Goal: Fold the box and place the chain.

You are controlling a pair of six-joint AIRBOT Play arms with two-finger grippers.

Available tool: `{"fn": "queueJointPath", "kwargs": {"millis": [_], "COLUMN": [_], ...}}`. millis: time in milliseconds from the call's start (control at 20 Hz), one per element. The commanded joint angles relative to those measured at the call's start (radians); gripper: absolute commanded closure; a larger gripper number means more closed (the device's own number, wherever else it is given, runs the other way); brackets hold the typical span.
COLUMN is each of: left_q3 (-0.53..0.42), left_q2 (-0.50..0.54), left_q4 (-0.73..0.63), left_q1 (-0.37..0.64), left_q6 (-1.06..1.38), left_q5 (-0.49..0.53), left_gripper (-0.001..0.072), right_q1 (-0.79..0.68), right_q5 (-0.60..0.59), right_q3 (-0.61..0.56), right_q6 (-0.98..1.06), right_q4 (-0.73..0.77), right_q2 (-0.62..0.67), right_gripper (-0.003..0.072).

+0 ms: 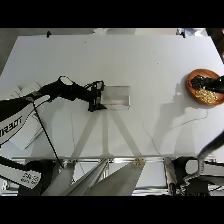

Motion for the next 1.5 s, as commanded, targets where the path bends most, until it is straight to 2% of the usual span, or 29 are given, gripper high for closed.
{"fn": "queueJointPath", "kwargs": {"millis": [0,300,350,400,450,600,800,1000,1200,1450], "left_q3": [0.001,0.001,0.001,0.001,0.001,0.001,0.001,0.001,0.001,0.001], "left_q2": [0.000,0.000,0.000,0.000,0.000,0.000,0.000,0.000,0.000,0.000], "left_q4": [0.000,0.000,0.000,0.000,0.000,-0.001,0.000,0.000,0.000,0.000], "left_q1": [0.000,0.000,0.000,0.000,0.000,0.000,0.000,0.000,0.000,0.000], "left_q6": [0.000,0.000,0.000,0.000,0.000,0.000,0.000,0.000,0.000,0.000], "left_q5": [0.000,0.000,0.000,0.000,0.000,0.000,0.000,0.000,0.000,0.000], "left_gripper": [0.0566,0.0566,0.0566,0.0566,0.0566,0.0566,0.0566,0.0566,0.0566,0.0566], "right_q1": [-0.031,-0.030,-0.030,-0.030,-0.030,-0.014,0.035,0.126,0.257,0.472], "right_q5": [-0.042,-0.067,-0.064,-0.060,-0.056,-0.036,-0.035,0.020,0.141,0.241], "right_q3": [0.000,0.000,0.000,0.000,0.000,0.000,0.000,0.000,0.000,0.000], "right_q6": [-0.016,-0.013,-0.014,-0.014,-0.019,-0.055,-0.074,-0.123,-0.123,-0.110], "right_q4": [0.021,0.021,0.022,0.028,0.040,0.043,0.043,0.043,0.044,0.044], "right_q2": [-0.090,-0.174,-0.180,-0.182,-0.180,-0.145,-0.023,0.102,0.171,0.179], "right_gripper": [0.0350,0.0357,0.0440,0.0595,0.0675,0.0677,0.0677,0.0678,0.0678,0.0678]}}
